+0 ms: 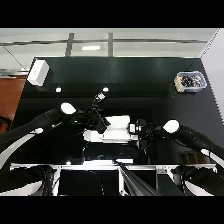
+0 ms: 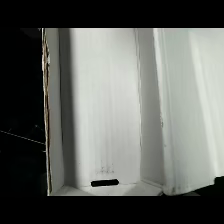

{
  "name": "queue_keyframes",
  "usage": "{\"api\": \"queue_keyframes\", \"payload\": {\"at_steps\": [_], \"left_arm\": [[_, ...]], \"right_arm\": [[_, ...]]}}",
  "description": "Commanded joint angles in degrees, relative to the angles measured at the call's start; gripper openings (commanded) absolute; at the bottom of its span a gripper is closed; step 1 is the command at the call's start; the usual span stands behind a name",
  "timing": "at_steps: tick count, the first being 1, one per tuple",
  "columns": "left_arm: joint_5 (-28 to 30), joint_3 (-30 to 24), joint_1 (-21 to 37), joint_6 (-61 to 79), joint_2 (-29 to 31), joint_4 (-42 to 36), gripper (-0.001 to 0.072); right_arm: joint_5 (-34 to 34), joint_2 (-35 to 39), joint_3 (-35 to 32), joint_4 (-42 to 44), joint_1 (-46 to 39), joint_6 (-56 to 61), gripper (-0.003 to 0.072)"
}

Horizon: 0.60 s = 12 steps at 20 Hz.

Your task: Fold the box and place the chain.

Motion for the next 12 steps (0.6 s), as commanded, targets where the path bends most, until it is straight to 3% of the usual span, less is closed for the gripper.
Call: {"api": "queue_keyframes", "payload": {"at_steps": [1, 3, 6, 8, 12], "left_arm": [[-5.7, 3.4, 1.5, -1.1, 0.3, 5.6, 0.0024], [-11.0, 5.6, 3.7, -8.0, 2.9, 14.2, 0.0024], [-14.8, 4.4, 7.5, -17.6, 10.2, 27.2, 0.0023], [-13.9, -0.4, 11.5, -18.6, 16.4, 25.9, 0.0024], [-13.2, -11.4, 15.4, -4.5, 26.0, 10.3, 0.0036]], "right_arm": [[-0.2, 0.0, 0.0, 0.1, 0.0, 0.1, 0.0044], [-0.2, 0.0, 0.0, 0.1, 0.0, 0.1, 0.0044], [-0.2, 0.0, 0.0, 0.1, 0.0, 0.0, 0.0044], [-0.2, 0.0, 0.0, 0.1, 0.0, 0.1, 0.0044], [-0.2, 0.0, 0.0, 0.1, 0.0, 0.0, 0.0044]]}}
